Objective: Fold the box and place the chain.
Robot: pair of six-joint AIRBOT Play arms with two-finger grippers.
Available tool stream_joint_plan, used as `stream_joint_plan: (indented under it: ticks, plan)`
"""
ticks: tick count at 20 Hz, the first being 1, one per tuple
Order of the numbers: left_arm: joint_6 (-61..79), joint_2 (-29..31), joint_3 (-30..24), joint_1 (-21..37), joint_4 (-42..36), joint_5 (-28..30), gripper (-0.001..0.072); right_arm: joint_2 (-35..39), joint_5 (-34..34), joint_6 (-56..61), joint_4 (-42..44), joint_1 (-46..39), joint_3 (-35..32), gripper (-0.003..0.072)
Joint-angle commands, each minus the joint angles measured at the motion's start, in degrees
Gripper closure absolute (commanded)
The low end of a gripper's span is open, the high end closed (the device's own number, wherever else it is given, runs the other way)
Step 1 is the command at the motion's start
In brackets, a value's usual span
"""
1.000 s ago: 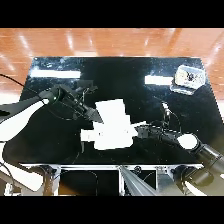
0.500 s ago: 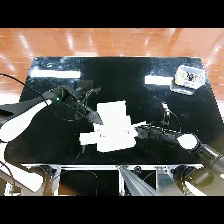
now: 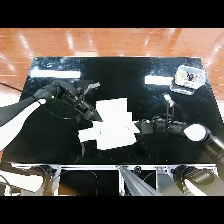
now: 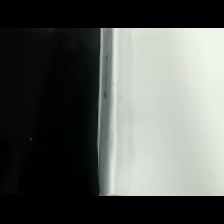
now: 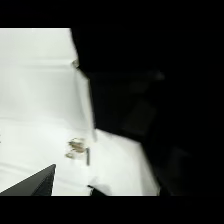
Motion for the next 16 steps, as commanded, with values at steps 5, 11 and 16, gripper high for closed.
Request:
stream_joint_plan:
  ticks: [5, 11, 16]
  plan:
    - [10.6, 11.2, -1.6, -6.0, 12.7, -14.3, 0.0693, 0.2, 14.5, 0.0, -16.6, -15.6, 18.6, -0.002]
    - [11.7, 12.3, -8.0, -12.7, 17.4, -27.4, 0.0694, 0.2, 17.9, 0.0, -20.2, -17.0, 19.9, -0.0021]
    - [11.7, 19.6, -15.5, -13.9, 17.2, -38.0, 0.0692, 0.2, 18.9, -0.1, -22.1, -17.0, 19.9, -0.0021]
